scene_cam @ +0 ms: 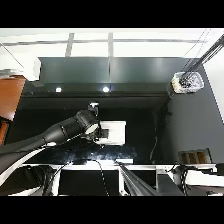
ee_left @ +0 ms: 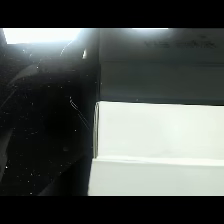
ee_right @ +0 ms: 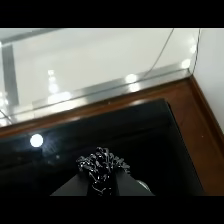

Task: Fold the box and place the chain.

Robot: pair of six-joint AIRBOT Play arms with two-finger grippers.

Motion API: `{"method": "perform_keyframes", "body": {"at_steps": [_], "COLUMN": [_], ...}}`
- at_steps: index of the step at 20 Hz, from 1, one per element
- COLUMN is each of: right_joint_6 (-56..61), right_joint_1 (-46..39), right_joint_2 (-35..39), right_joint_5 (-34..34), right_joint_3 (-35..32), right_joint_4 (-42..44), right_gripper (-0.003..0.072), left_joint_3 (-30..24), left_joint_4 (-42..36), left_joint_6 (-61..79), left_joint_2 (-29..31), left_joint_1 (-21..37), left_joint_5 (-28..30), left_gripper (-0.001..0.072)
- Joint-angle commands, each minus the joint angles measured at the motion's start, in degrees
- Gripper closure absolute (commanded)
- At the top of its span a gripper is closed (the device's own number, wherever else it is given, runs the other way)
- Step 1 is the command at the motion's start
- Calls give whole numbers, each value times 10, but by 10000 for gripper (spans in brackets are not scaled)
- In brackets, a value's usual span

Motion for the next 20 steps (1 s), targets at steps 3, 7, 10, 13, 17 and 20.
{"method": "perform_keyframes", "body": {"at_steps": [3,7,10,13,17,20], "right_joint_6": [-3,-1,5,12,12,12], "right_joint_1": [0,1,1,1,1,1], "right_joint_2": [-69,-119,-143,-160,-178,-182], "right_joint_5": [78,123,155,175,182,174], "right_joint_3": [-8,-8,-8,-8,-8,-8], "right_joint_4": [3,9,8,7,10,10], "right_gripper": [665,665,664,664,663,663], "left_joint_3": [0,0,0,0,0,0], "left_joint_4": [0,0,0,0,0,0], "left_joint_6": [1,1,1,1,1,1], "left_joint_2": [0,0,0,0,0,0], "left_joint_1": [0,0,0,0,0,0], "left_joint_5": [1,2,5,5,5,5], "left_gripper": [678,678,678,678,678,678]}}
